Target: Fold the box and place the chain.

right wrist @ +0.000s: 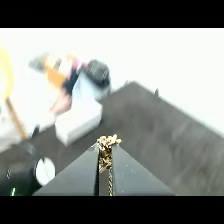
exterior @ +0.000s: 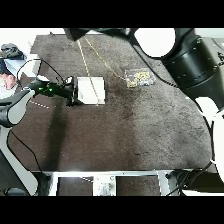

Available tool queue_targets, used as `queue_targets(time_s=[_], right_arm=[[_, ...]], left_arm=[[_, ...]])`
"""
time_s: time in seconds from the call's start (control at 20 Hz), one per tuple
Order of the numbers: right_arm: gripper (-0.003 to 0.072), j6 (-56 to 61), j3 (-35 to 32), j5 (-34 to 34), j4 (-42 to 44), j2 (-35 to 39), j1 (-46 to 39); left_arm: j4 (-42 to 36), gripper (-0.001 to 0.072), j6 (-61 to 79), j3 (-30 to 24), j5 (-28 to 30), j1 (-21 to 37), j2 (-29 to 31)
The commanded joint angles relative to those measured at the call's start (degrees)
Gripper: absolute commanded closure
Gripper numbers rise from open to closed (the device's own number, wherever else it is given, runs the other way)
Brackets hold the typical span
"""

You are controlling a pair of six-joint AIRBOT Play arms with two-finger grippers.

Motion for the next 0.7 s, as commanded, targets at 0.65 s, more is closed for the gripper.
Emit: queue_targets(time_s=[0.65], right_arm=[[0.07, 0.2, -0.1, -3.6, -4.5, 0.4, -1.2]], left_arm=[[0.0, 0.0411, 0.0, 0.0, 0.0, 0.0, 0.0]])
